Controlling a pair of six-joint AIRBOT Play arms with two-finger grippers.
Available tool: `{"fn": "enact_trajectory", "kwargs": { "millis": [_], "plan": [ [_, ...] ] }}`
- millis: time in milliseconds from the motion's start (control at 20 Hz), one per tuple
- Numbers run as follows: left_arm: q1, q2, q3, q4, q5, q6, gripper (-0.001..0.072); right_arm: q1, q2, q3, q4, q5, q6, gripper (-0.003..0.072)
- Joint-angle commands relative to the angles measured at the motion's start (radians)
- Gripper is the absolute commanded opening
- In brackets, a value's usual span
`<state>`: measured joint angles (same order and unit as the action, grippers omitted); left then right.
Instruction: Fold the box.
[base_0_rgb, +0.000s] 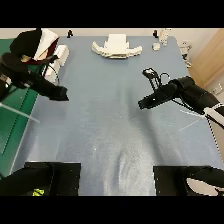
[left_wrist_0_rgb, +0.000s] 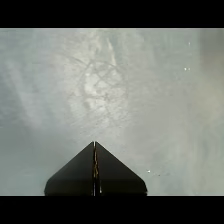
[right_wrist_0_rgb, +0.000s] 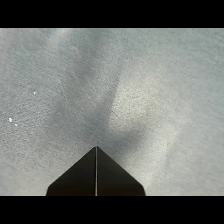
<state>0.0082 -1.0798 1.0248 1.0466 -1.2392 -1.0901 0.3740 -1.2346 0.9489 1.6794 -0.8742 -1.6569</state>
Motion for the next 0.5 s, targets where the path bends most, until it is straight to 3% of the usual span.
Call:
{"fn": "enact_trajectory", "kwargs": {
  "millis": [0,450],
  "plan": [
    [-0.125,0.151,-0.229,0.001,0.195,-0.052,0.0012,0.0,0.0,0.001,0.0,0.0,0.0,0.0007],
    [-0.169,0.156,-0.264,-0.003,0.2,-0.052,0.0012,0.0,0.0,0.001,0.0,0.0,0.0,0.0007]
  ]
}}
